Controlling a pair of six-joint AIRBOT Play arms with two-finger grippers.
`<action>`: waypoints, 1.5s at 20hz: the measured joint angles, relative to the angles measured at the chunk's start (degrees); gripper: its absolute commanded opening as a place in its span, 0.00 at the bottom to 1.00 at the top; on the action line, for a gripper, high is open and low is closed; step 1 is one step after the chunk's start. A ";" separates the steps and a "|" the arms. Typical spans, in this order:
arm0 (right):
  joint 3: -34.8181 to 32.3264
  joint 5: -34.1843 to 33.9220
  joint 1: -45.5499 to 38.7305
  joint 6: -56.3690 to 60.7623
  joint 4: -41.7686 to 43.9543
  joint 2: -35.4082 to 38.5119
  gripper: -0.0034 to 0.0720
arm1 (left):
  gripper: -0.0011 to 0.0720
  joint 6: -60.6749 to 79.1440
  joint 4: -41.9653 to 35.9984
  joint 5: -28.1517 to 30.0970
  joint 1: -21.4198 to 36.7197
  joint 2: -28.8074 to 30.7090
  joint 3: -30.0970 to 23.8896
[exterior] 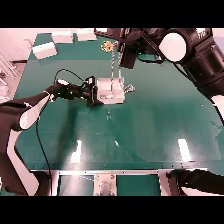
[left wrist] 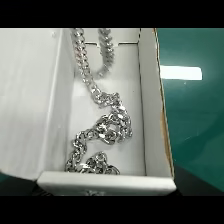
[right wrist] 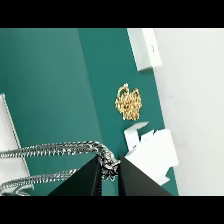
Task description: Fold the box and place the chain.
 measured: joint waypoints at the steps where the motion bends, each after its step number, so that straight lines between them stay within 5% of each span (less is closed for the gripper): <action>1: 0.33 -0.17 0.72 0.35 -0.13 -0.09 0.05 | 0.72 0.00 0.00 -0.02 0.00 0.00 0.00; 8: 0.28 -0.11 2.82 7.37 -0.22 -2.12 0.05 | 0.72 0.00 0.00 -0.04 0.00 0.00 0.00; 17: -11.32 -1.57 -0.48 13.70 1.62 -6.86 0.06 | 0.72 0.00 0.00 -0.07 0.00 0.00 0.00; 18: -12.44 -2.43 -0.96 13.90 2.16 -7.50 0.27 | 0.72 0.00 0.00 -0.07 0.00 0.00 0.00; 19: -13.22 -3.34 -1.38 14.08 2.62 -8.07 0.65 | 0.72 0.00 0.00 -0.07 0.00 0.00 0.00; 20: -13.90 -4.09 -1.77 14.14 2.93 -8.66 0.87 | 0.72 -0.02 0.00 -0.07 0.00 0.00 0.00; 30: -17.09 -0.15 -12.37 9.42 3.89 -8.33 0.87 | 0.72 -0.02 0.00 -0.07 0.00 0.00 0.00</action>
